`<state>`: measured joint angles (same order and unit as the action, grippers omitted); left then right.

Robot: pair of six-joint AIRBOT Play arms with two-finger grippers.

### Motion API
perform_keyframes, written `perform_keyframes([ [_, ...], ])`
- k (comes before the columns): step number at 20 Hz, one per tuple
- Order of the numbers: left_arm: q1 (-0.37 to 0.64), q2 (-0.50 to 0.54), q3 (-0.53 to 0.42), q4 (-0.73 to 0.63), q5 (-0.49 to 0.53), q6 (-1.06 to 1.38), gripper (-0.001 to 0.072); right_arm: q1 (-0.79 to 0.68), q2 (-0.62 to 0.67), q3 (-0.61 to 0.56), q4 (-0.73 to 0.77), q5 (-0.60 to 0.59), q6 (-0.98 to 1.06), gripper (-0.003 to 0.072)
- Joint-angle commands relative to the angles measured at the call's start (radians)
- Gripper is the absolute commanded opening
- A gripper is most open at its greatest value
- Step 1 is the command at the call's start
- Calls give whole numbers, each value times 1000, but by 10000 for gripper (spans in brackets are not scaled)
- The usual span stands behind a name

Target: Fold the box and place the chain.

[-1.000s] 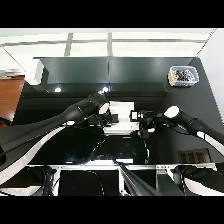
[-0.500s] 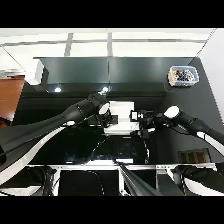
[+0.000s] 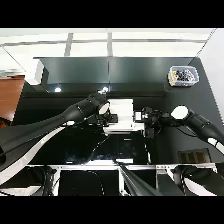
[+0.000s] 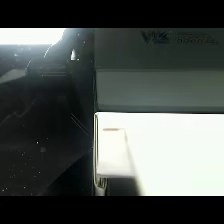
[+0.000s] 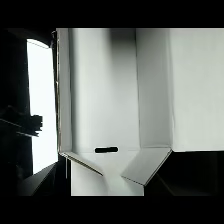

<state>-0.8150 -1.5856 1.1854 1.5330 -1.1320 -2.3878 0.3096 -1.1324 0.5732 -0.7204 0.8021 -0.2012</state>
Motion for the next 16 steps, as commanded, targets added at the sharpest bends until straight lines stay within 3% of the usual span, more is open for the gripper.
perform_keyframes([
  [1,0,1,1,0,-3,27,24,-2,18,1,-24,7,-2,652],
  [3,0,1,1,0,-2,27,24,-2,18,1,-12,6,-20,609],
  [4,0,1,1,0,-2,27,24,-2,18,1,0,6,-24,485],
  [6,0,1,1,0,-2,27,24,-2,16,-1,14,6,-24,466],
  [7,0,1,1,0,-2,27,24,-2,13,-1,16,10,-23,374],
  [8,0,1,1,0,-2,27,25,-2,10,-2,21,12,-23,219],
  [16,0,0,1,0,-2,27,25,75,-38,-2,174,-53,-23,216],
])
